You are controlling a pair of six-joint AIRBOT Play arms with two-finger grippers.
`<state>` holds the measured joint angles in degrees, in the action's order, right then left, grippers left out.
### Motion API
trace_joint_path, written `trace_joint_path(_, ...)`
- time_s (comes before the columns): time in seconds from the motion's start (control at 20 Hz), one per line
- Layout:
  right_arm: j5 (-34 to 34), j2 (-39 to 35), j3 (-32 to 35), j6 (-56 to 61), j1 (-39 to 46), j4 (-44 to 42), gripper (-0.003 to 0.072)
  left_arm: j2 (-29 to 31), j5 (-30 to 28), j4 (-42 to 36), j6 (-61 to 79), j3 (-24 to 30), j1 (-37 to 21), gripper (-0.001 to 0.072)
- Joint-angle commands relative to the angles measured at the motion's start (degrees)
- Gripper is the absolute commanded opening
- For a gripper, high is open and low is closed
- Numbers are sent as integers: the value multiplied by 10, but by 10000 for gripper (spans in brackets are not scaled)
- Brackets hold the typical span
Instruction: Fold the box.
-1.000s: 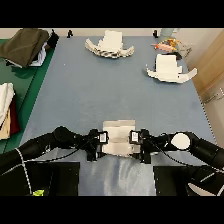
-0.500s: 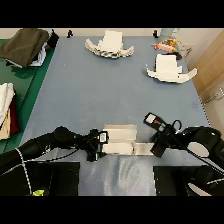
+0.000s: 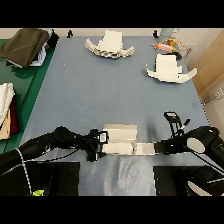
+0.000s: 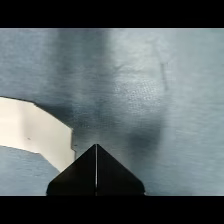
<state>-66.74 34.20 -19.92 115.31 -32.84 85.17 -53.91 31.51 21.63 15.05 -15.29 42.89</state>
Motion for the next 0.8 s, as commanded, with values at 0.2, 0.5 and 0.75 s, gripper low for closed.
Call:
trace_joint_path(0.2,61,2,-3,-74,6,-192,6,0,0,0,0,0,0,509)
trace_joint_path(0.5,61,-42,-14,-92,6,-202,322,0,0,0,0,0,0,509)
trace_joint_path(0.75,101,3,-14,-183,6,-319,323,0,0,0,0,0,0,508)
